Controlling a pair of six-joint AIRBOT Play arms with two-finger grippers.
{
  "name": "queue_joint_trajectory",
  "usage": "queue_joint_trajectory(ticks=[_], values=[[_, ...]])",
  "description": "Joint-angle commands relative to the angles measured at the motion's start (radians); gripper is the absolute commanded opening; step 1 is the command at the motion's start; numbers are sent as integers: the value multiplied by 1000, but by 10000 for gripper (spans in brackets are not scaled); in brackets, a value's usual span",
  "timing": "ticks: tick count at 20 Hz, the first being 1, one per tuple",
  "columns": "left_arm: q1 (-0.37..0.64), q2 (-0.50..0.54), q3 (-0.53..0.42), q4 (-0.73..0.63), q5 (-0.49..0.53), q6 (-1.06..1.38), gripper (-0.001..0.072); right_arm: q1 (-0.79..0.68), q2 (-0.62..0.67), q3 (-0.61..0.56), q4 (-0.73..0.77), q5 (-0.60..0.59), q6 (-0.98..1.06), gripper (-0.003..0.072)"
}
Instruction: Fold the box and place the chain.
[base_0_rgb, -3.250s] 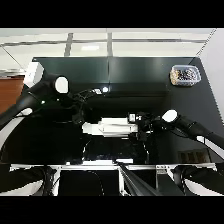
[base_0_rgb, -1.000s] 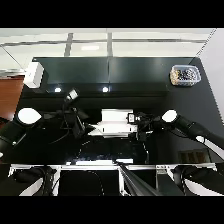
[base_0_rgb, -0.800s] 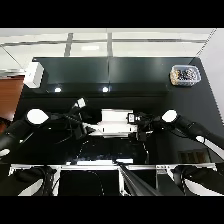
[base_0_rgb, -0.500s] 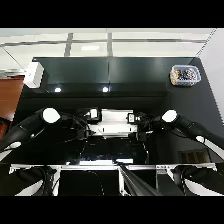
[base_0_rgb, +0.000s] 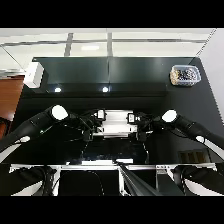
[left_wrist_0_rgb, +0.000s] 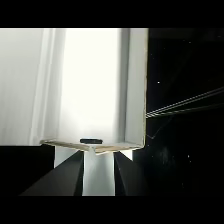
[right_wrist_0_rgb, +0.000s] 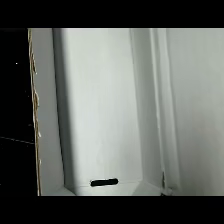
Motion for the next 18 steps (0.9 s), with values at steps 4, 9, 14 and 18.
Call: queue_joint_trajectory(ticks=[4,9,14,18], values=[[-82,-29,2,-60,106,3,223,1,0,-1,-2,0,-1,489],[-103,-42,2,-97,110,-5,223,1,0,-1,-2,0,-1,489],[-103,-42,2,-97,110,-4,154,1,0,-1,-2,0,-1,489],[-103,-42,2,-96,113,-5,367,1,0,-1,-2,0,-1,489]])
